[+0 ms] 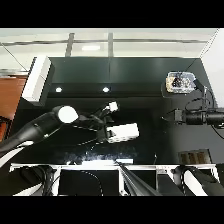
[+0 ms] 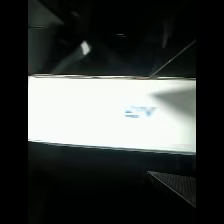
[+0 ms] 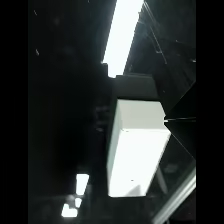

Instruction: Fold the box and place the chain.

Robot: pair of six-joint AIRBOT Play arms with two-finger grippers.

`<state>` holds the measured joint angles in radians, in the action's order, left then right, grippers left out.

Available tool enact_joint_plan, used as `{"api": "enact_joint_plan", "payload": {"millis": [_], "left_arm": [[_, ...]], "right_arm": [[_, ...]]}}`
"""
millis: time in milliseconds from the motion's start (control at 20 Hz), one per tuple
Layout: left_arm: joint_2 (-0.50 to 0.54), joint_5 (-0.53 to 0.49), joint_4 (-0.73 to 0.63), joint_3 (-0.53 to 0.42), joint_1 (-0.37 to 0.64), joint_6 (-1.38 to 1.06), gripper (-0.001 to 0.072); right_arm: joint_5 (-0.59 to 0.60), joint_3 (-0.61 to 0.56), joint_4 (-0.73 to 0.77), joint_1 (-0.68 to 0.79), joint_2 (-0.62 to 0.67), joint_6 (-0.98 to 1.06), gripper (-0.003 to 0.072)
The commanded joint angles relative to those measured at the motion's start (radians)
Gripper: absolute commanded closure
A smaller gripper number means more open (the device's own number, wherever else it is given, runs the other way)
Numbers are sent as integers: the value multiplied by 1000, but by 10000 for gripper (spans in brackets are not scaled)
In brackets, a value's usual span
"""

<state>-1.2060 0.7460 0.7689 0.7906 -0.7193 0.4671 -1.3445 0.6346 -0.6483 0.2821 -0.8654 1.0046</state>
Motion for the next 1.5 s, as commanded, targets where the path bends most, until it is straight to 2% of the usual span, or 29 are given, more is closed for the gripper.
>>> {"api": "enact_joint_plan", "payload": {"millis": [0, 150, 300, 500, 650, 1100, 1300, 1450], "left_arm": [[-123, -63, -47, 91, -77, 38, 0], [-177, -58, -48, 137, -92, 38, 1], [-185, -47, -48, 140, -92, 38, 1], [-198, 17, -43, 140, -94, 38, 1], [-200, 15, 18, 140, -102, 38, 2], [-209, 15, 27, 140, -103, 37, 2], [-230, -10, 50, 140, -124, 37, 1], [-248, -85, 136, 140, -165, 37, 1]], "right_arm": [[48, 1, -8, 9, 2, 13, 675], [43, 1, -8, 9, 2, 13, 676], [45, 1, -8, 9, 2, 12, 675], [46, 1, -8, 9, 2, 8, 675], [47, 1, -8, 9, 2, 5, 675], [56, 0, -8, 9, 2, 2, 675], [56, 0, -8, 9, 2, 2, 675], [56, 0, -8, 9, 2, 2, 675]]}}
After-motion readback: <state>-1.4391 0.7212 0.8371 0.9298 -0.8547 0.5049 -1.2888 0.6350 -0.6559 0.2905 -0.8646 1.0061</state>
